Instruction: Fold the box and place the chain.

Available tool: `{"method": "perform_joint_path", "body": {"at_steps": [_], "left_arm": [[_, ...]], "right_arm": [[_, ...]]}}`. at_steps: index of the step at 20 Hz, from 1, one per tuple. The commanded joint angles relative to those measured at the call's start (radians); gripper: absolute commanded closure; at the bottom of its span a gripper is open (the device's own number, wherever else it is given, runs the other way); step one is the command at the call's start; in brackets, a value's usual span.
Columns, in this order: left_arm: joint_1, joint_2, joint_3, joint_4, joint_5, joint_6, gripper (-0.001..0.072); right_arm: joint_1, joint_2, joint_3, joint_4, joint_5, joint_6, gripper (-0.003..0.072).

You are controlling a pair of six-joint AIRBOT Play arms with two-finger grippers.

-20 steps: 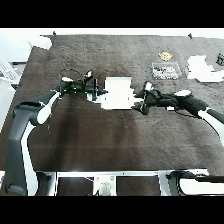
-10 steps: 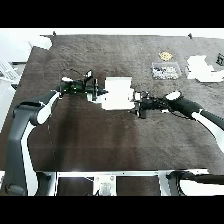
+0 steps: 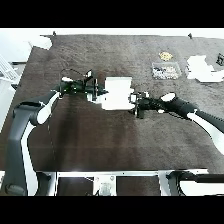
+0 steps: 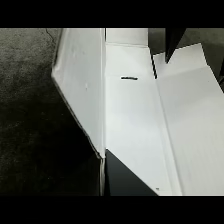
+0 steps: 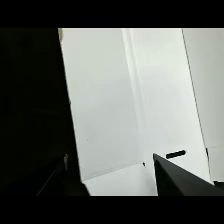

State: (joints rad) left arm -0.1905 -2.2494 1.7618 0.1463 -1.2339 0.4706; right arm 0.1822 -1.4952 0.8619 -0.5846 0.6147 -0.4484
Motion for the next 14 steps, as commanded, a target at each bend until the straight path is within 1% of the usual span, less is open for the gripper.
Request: {"method": "perform_joint_path", "body": {"at_steps": [1, 6, 14], "left_arm": [[0.0, 0.001, 0.001, 0.001, -0.002, 0.0, 0.0688], [0.0, 0.001, 0.001, 0.003, -0.006, 0.0, 0.0688], [0.001, 0.001, 0.001, 0.003, -0.008, 0.0, 0.0688]], "right_arm": [[0.009, -0.003, 0.004, 0.086, -0.085, 0.0, 0.0055], [-0.005, 0.01, 0.043, 0.141, -0.087, 0.003, 0.0055], [-0.035, -0.008, 0.091, 0.139, -0.066, -0.017, 0.0055]]}}
